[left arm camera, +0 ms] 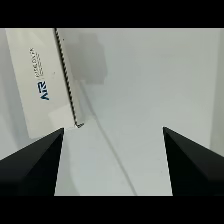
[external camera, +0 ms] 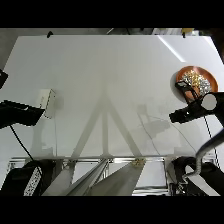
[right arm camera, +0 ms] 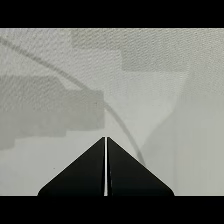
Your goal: Fold the box and place the chain.
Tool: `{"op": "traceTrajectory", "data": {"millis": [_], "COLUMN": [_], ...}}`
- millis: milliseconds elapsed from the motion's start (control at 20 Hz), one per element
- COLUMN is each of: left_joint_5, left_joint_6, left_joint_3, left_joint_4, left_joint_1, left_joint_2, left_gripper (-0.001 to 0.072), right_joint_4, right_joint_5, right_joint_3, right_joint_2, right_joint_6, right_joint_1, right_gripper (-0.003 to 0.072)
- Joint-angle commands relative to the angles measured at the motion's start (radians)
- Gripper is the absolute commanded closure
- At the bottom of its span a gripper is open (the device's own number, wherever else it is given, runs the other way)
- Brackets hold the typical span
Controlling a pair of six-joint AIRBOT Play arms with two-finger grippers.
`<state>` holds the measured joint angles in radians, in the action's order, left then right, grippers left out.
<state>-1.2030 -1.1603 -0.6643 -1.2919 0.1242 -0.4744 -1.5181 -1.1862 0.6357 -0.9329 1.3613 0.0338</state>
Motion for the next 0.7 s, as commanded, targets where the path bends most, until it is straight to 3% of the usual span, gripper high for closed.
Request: {"op": "traceTrajectory", "data": {"millis": [0,650], "left_joint_5": [0.004,0.025], "left_joint_6": [-0.011,-0.011], "left_joint_3": [0.0,0.001], "left_joint_4": [0.0,0.0], "left_joint_1": [-0.001,-0.001], "left_joint_2": [0.002,-0.011], "left_gripper": [0.0016,0.0016], "right_joint_4": [0.0,0.0], "right_joint_5": [0.0,0.0], "right_joint_3": [0.0,0.0], "right_joint_2": [-0.001,-0.001], "right_joint_6": [0.0,0.0], "right_joint_1": [0.0,0.0], "right_gripper": [0.0674,0.0674]}}
